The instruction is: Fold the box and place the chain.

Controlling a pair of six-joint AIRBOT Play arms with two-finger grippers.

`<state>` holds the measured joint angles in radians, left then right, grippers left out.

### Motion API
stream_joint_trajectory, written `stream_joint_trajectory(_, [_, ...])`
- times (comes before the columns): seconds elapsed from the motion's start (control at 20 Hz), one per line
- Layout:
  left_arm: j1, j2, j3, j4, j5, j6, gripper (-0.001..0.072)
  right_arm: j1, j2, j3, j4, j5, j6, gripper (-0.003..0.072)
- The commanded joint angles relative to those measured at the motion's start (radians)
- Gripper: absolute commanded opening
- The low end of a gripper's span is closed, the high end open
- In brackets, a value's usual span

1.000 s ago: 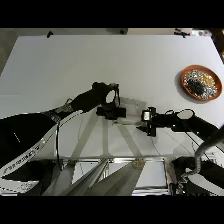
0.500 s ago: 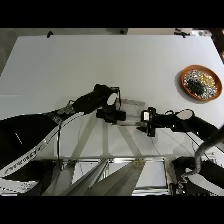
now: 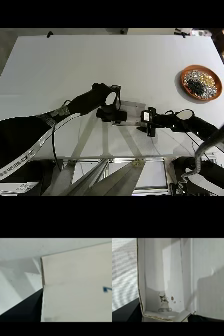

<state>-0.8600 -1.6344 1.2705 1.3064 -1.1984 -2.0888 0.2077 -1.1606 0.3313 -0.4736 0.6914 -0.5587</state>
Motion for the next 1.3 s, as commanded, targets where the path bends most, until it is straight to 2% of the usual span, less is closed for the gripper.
stream_joint_trajectory(0.0, [0.004, 0.053, 0.001, -0.005, -0.007, 0.072, 0.04, 0.0, 0.001, 0.0, 0.0, 0.0, 0.0, 0.0341])
stream_joint_trajectory(0.2, [0.026, 0.162, -0.045, -0.01, -0.034, 0.26, 0.0401, 0.0, 0.001, 0.0, 0.001, 0.0, 0.0, 0.0341])
stream_joint_trajectory(0.3, [0.049, 0.237, -0.104, -0.011, -0.04, 0.423, 0.0401, 0.0, 0.001, 0.0, 0.001, 0.0, 0.0, 0.0341])
stream_joint_trajectory(0.4, [0.084, 0.32, -0.188, -0.012, -0.004, 0.589, 0.0405, 0.0, 0.001, 0.0, 0.0, 0.0, 0.0, 0.0341])
stream_joint_trajectory(0.45, [0.105, 0.36, -0.237, -0.013, 0.015, 0.694, 0.05, 0.0, 0.001, 0.0, 0.001, 0.0, 0.0, 0.0341])
stream_joint_trajectory(0.5, [0.125, 0.393, -0.282, -0.021, 0.039, 0.789, 0.0665, 0.0, 0.001, 0.0, 0.0, 0.0, 0.0, 0.0341])
stream_joint_trajectory(0.55, [0.149, 0.42, -0.325, -0.039, 0.061, 0.901, 0.0704, 0.0, 0.001, 0.0, 0.001, 0.0, 0.0, 0.0341])
stream_joint_trajectory(0.65, [0.2, 0.454, -0.399, -0.098, 0.102, 1.174, 0.0705, 0.0, 0.001, 0.0, 0.001, 0.0, 0.0, 0.0341])
stream_joint_trajectory(0.8, [0.251, 0.439, -0.446, -0.198, 0.148, 1.552, 0.0706, 0.0, 0.001, 0.0, 0.001, 0.0, 0.0, 0.0341])
stream_joint_trajectory(1.0, [0.264, 0.336, -0.446, -0.299, 0.164, 1.962, 0.0709, 0.0, 0.001, 0.0, 0.0, 0.0, 0.0, 0.0341])
stream_joint_trajectory(1.25, [0.293, 0.217, -0.445, -0.429, 0.239, 2.076, 0.0713, 0.0, 0.001, 0.0, 0.0, 0.0, 0.0, 0.0341])
